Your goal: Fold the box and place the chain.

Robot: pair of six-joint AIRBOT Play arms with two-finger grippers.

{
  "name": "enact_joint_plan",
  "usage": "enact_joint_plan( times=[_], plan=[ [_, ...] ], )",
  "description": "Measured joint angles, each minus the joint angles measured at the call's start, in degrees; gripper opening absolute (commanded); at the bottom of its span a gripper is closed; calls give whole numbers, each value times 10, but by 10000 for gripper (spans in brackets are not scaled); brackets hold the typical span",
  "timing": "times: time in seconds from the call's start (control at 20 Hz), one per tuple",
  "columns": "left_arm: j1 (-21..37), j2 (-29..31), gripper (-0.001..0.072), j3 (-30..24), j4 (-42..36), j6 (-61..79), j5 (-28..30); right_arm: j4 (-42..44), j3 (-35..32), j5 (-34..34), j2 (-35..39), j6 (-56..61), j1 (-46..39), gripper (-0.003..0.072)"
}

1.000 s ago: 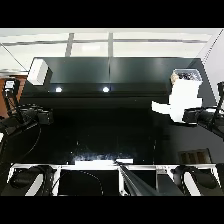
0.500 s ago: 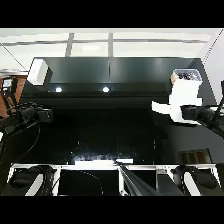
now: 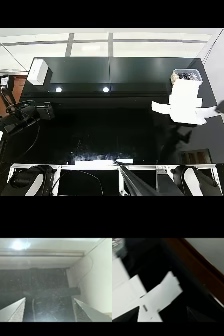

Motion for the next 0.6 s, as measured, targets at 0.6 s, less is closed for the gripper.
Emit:
enact_joint_plan(
  times=[0.6],
  plan=[
    [0, 0, 684, 0, 9, 2, 15, 488, 247, 310, -430, -499, -221, 708]
  ],
)
